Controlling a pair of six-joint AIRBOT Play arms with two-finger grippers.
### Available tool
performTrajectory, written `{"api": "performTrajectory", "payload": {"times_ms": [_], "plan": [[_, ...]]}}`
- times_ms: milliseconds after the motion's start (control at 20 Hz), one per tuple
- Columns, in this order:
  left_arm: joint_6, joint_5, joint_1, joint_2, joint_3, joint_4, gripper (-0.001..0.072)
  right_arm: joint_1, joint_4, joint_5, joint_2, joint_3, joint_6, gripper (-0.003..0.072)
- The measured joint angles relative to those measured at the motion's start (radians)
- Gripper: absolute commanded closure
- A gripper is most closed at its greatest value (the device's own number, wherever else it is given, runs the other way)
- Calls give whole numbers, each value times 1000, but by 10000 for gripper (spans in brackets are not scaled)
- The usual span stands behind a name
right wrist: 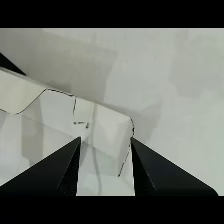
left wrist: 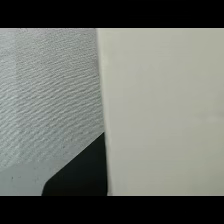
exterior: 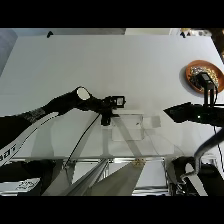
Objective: Fold the box and place the chain.
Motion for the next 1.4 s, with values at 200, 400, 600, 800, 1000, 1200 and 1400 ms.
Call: {"api": "performTrajectory", "payload": {"times_ms": [200, 400, 600, 800, 1000, 1200, 1400], "plan": [[0, 16, 0, 0, 0, 15, 703, 0, -15, -5, 0, 0, 0, 344], [1, 19, 0, 0, 0, 47, 703, 0, -24, -7, 0, 0, 0, 344], [1, 21, 0, 0, 0, 60, 703, 0, -27, -7, 0, 0, 0, 344], [1, 23, 0, 0, 0, 65, 702, 0, -28, -7, 0, 0, 0, 344], [1, 23, 0, 0, 0, 68, 698, 0, -29, -8, 0, 0, 0, 344], [1, 23, 0, 0, 0, 68, 698, 0, -26, -8, 0, 0, 0, 344], [1, 23, 0, 0, 0, 68, 698, 30, -28, -9, 0, 0, -10, 344]]}}
